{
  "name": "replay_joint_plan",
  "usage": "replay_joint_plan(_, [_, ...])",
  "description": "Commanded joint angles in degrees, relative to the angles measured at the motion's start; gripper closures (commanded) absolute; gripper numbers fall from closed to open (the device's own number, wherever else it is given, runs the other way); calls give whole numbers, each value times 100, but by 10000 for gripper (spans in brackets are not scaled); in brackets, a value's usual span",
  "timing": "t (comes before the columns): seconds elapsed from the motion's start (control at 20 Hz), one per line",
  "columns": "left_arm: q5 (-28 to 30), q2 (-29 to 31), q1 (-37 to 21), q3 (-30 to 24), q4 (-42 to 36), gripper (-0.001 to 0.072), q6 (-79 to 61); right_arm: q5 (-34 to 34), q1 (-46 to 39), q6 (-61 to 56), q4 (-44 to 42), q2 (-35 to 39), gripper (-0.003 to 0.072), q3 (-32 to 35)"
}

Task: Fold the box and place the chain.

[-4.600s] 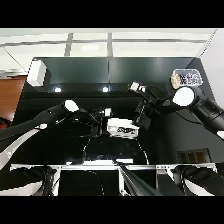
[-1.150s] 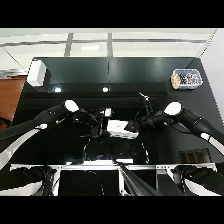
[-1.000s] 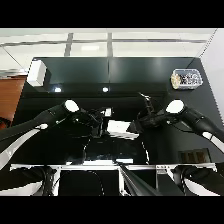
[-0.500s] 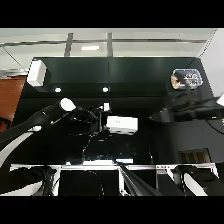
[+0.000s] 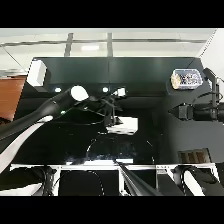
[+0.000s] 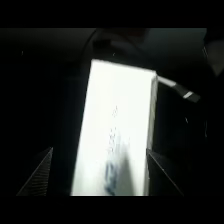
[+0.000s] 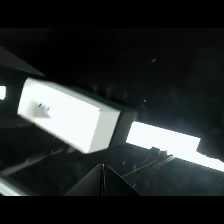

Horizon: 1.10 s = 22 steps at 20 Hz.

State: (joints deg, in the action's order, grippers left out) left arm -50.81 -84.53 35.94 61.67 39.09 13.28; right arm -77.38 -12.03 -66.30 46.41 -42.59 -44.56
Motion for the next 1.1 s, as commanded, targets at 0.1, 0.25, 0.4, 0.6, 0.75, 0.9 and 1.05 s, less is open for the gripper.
replay_joint_plan(0.1, [-597, -1010, 177, 1040, 254, 2, 664, 111, -46, 57, 212, 22, 672, -2])
replay_joint_plan(0.25, [-1084, -1047, 232, 1064, 404, 2, 669, 177, -46, 61, 374, 22, 672, -2])
replay_joint_plan(0.4, [-1209, -1047, 367, 1088, 745, 2, 671, 201, -46, 79, 387, 22, 672, -2])
replay_joint_plan(0.6, [-1270, -1047, 590, 1305, 1309, 2, 1084, 199, -46, 79, 409, 22, 672, -2])
replay_joint_plan(0.75, [-1276, -1047, 656, 1410, 1606, 2, 1392, 197, -46, 79, 426, 22, 672, -2])
replay_joint_plan(0.9, [-1290, -1047, 750, 1419, 1720, 2, 1445, 197, -46, 76, 426, 22, 672, -2])
replay_joint_plan(1.05, [-1163, -1082, 1051, 1419, 2575, 3, 2076, 199, -46, 76, 424, 22, 671, -2])
